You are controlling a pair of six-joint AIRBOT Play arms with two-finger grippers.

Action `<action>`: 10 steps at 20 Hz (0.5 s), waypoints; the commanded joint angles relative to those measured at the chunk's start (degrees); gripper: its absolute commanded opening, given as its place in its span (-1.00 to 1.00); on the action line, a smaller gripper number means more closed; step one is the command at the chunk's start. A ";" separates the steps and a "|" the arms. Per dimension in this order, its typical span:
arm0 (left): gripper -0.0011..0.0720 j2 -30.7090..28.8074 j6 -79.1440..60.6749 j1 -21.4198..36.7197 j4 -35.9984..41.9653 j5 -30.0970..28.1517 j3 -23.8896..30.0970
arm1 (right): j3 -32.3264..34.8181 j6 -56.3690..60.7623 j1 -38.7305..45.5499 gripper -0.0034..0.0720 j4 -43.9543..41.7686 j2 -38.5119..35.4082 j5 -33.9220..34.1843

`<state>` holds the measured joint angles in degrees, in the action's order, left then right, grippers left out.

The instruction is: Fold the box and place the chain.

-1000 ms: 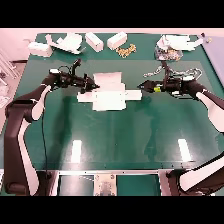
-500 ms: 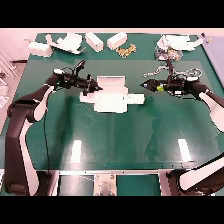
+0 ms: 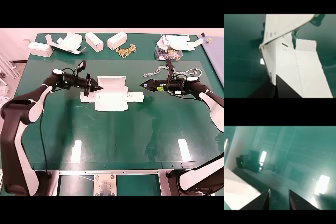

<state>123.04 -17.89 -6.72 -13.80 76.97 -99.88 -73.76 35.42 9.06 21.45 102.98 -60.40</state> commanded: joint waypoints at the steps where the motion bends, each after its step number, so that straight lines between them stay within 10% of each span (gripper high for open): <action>1: -0.93 -3.39 -6.16 0.04 0.09 -4.81 6.01 | 0.02 -0.13 -0.02 -0.14 -0.04 0.00 0.00; 10: -0.93 -2.91 -9.79 -0.02 -2.95 -4.96 6.86 | 0.02 -0.13 -1.46 -0.14 -0.07 0.00 -0.22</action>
<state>120.11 -26.70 -6.72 -15.00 72.01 -93.30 -73.76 35.31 8.43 21.39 102.98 -60.51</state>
